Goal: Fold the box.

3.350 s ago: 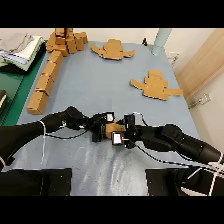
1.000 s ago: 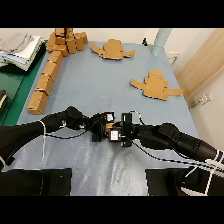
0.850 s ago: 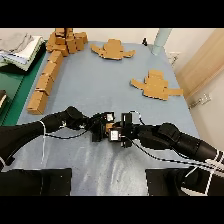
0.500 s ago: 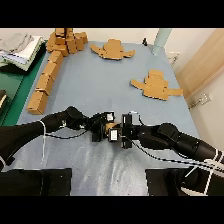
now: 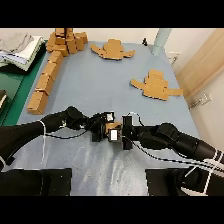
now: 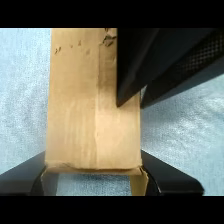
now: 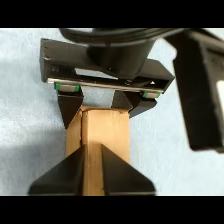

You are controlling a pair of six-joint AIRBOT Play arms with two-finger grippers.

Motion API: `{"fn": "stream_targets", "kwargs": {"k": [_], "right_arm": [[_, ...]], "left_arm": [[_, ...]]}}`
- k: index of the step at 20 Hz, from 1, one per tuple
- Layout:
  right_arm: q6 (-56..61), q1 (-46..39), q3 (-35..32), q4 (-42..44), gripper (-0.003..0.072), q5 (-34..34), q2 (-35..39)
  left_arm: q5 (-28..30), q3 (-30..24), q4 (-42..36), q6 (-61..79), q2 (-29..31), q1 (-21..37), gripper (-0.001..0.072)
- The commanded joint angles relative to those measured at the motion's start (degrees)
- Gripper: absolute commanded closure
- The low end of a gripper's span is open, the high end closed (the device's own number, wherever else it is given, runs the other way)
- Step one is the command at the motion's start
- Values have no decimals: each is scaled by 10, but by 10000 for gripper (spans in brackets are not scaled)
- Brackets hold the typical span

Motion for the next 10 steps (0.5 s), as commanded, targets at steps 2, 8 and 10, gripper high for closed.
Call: {"fn": "stream_targets", "kwargs": {"k": [2,8,10], "right_arm": [[8,-3,5,4,449,5,19],[12,-42,5,0,670,-30,25],[28,-42,5,2,680,-53,25]], "left_arm": [[0,0,0,0,0,0,295],[0,0,0,0,0,0,295],[0,0,0,0,0,0,295]]}}
